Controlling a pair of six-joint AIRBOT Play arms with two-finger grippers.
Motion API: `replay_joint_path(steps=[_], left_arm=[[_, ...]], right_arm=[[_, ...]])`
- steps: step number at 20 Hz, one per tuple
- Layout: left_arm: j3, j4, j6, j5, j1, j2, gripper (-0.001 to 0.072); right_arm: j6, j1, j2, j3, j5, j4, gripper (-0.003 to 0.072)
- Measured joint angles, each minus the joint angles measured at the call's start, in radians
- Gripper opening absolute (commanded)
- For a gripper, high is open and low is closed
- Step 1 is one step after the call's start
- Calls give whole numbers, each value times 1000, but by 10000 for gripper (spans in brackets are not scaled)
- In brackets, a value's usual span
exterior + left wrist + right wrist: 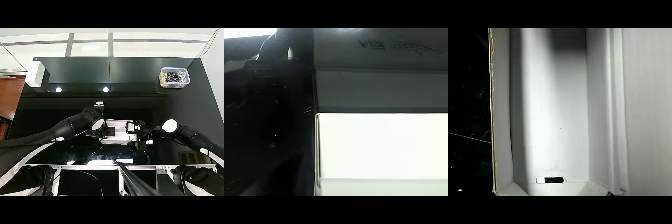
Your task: Fold the box and place the chain.
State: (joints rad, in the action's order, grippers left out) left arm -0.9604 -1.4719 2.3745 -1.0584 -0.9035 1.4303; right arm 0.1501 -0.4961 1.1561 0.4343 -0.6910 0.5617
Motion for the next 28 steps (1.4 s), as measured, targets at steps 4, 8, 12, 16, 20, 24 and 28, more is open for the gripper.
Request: replay_joint_path(steps=[4,8,12,16,20,24,28], left_arm=[[-9,7,-12,-6,0,4,26],[-19,23,-17,5,0,3,341],[-21,26,-19,-1,0,3,294],[-21,18,-22,-19,0,5,25],[-21,19,-43,-15,2,5,25],[-25,25,-77,-40,20,2,25],[-26,8,-98,-69,40,-12,25]], right_arm=[[-1,0,0,0,0,0,466],[0,0,0,0,0,0,466],[0,0,0,0,0,0,467],[0,0,0,0,0,1,467],[-5,0,-2,0,0,2,613],[-104,0,-54,0,-28,26,613],[-210,16,-165,2,-80,109,612]])
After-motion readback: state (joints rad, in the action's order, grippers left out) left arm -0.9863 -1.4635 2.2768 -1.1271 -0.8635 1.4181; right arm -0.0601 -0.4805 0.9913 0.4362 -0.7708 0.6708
